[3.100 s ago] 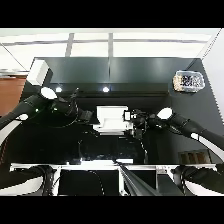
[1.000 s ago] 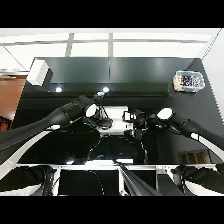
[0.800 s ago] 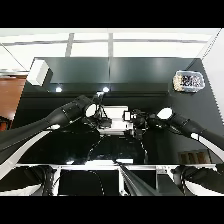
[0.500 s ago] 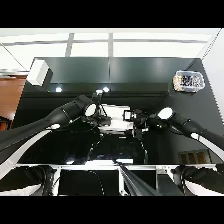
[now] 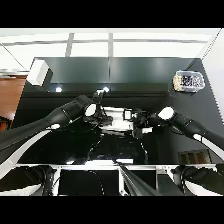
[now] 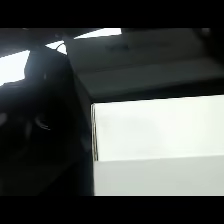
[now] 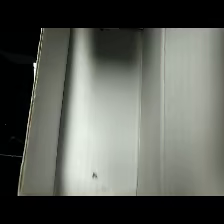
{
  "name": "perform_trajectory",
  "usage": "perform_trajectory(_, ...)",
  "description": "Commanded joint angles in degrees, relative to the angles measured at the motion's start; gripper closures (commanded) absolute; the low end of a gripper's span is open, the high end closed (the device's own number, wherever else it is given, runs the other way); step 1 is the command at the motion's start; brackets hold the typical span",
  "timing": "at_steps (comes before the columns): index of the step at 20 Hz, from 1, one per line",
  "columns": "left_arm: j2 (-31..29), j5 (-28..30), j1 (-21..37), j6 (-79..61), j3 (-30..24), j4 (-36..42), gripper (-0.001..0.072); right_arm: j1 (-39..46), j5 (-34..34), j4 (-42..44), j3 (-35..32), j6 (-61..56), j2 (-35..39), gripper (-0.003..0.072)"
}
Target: Fold the box and place the chain.
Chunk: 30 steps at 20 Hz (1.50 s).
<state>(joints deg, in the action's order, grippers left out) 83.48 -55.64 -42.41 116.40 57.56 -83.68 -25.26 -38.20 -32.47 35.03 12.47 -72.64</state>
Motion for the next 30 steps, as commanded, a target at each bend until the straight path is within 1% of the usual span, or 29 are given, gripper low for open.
perform_trajectory(1,0.0,-1.0,0.0,1.4,0.1,-2.8,0.0682,0.0,-0.9,-4.7,0.2,-1.8,1.9,0.0005)
perform_trajectory(4,0.0,-2.7,0.0,4.0,1.0,-6.1,0.0682,0.0,-2.8,-4.6,0.2,-1.8,1.9,0.0004)
perform_trajectory(10,2.0,-3.4,-0.4,6.1,1.2,-5.7,0.0682,-0.1,-2.8,-0.3,0.2,-1.7,1.9,0.0005)
perform_trajectory(12,2.0,-3.3,-0.4,6.3,1.2,-5.6,0.0681,-0.2,-2.8,-0.3,0.2,-1.7,1.9,0.0093)
perform_trajectory(13,2.0,-3.3,-0.4,6.4,1.2,-5.6,0.0681,-0.2,-3.0,-0.3,0.2,-1.8,1.9,0.0093)
perform_trajectory(14,2.0,-3.3,-0.4,6.4,1.2,-5.6,0.0681,-0.2,-3.3,-0.3,0.1,-1.8,1.9,0.0188)
perform_trajectory(16,2.0,-3.4,-0.4,6.4,1.2,-5.6,0.0681,-0.2,-3.7,-0.3,0.2,-3.5,1.8,0.0256)
perform_trajectory(17,2.0,-3.4,-0.4,6.4,1.2,-5.4,0.0681,-0.2,-3.7,-0.3,0.2,-5.1,1.8,0.0405)
perform_trajectory(18,2.0,-3.4,-0.4,6.4,1.2,-5.2,0.0681,-0.2,-3.6,-0.3,0.1,-6.6,1.8,0.0445)
perform_trajectory(21,2.0,-3.3,-0.4,6.4,1.2,-4.0,0.068,-1.1,-3.2,2.8,0.1,-9.1,1.5,0.0445)
perform_trajectory(24,2.0,-3.4,-0.4,6.4,1.2,-3.9,0.0679,-3.5,1.9,6.9,0.1,-9.1,0.2,0.0444)
perform_trajectory(28,2.0,-3.6,-0.4,6.3,1.2,-3.8,0.068,-3.5,2.3,6.9,0.1,-9.9,-0.1,0.0445)
perform_trajectory(29,2.0,-3.7,-0.4,6.4,1.2,-3.9,0.0679,-3.5,1.8,7.0,0.1,-10.0,-0.1,0.0431)
perform_trajectory(30,2.0,-3.6,-0.4,6.4,1.2,-3.9,0.068,-3.5,1.3,6.9,0.1,-10.0,-0.1,0.0286)
